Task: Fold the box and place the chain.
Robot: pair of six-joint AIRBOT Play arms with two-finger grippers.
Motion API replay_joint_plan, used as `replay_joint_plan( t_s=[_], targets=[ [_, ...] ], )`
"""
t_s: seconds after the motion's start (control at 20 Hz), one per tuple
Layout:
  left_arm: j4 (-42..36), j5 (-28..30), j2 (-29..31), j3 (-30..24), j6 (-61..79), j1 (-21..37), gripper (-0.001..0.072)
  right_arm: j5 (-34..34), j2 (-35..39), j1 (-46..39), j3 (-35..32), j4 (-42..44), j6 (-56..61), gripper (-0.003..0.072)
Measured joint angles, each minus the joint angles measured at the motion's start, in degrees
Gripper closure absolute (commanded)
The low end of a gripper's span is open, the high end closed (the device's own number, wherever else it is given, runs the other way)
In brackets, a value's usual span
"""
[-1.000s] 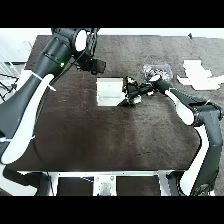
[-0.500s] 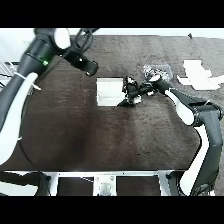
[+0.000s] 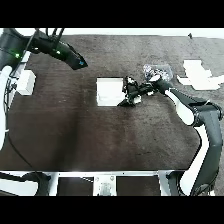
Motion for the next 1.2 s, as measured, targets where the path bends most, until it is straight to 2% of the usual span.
replay_joint_plan(
  t_s=[0.2,0.35,0.4,0.5,0.7,1.0,1.2],
  targets=[
    [-2.51,2.84,-0.04,-0.04,2.97,1.18,0.0171,0.00,0.00,0.02,0.00,0.00,0.00,0.0100],
    [-3.93,0.02,-0.74,-0.50,11.08,1.29,0.0170,0.00,0.00,0.02,0.00,0.00,0.00,0.0100],
    [-4.20,-0.83,-1.07,-1.33,14.14,1.40,0.0137,0.00,0.00,0.02,0.00,0.00,0.00,0.0100],
    [-4.94,-2.01,-1.81,-4.15,20.09,1.81,0.0131,0.00,0.00,0.02,0.00,0.00,0.00,0.0100],
    [-13.84,-2.47,-3.15,-12.09,33.99,4.70,0.0131,0.00,0.00,0.02,0.00,0.00,0.00,0.0100],
    [-20.74,2.67,-3.72,-24.17,49.37,6.97,0.0132,0.00,0.00,0.02,0.00,0.00,0.00,0.0100],
    [-22.21,4.79,-4.22,-27.82,53.72,6.86,0.0132,0.00,0.00,0.02,0.00,0.00,0.00,0.0100]
  ],
)
